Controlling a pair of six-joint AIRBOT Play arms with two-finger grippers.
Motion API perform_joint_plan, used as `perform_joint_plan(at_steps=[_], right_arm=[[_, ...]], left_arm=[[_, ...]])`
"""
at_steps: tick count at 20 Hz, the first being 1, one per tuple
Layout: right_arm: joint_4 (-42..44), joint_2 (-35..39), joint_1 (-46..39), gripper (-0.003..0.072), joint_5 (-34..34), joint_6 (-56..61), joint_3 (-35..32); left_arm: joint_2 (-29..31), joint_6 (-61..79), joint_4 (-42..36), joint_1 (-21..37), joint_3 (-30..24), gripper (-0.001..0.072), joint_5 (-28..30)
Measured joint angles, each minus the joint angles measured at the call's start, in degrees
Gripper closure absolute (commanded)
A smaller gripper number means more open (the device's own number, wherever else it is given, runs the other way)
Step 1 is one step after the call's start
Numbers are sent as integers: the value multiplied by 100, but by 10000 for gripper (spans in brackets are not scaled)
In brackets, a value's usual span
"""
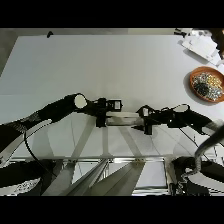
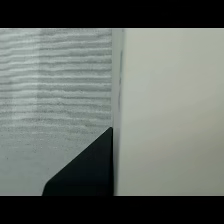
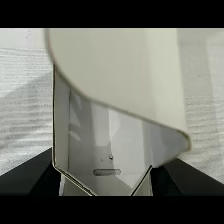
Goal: Fold the box and place the chain.
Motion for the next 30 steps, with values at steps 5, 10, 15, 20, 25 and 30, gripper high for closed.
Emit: perform_joint_plan(at_steps=[5, 10, 15, 20, 25, 30], right_arm=[[-74, -9, 2, 225, -66, 4, 0], [-170, -9, 4, 226, -107, 7, 2], [-205, -9, 4, 284, -125, 7, 2], [-229, -9, 4, 265, -136, 118, 2], [-232, -9, 4, 261, -142, 223, 0], [-229, -9, 4, 273, -140, 240, 0]], left_arm=[[0, -2, 0, 0, 2, 697, 2], [0, -2, -2, 0, 0, 697, 2], [0, -4, -2, 0, 0, 697, 4], [0, -4, -2, 0, 0, 697, 4], [0, -4, -2, 0, 2, 697, 4], [0, -4, -2, 0, 0, 697, 4]])
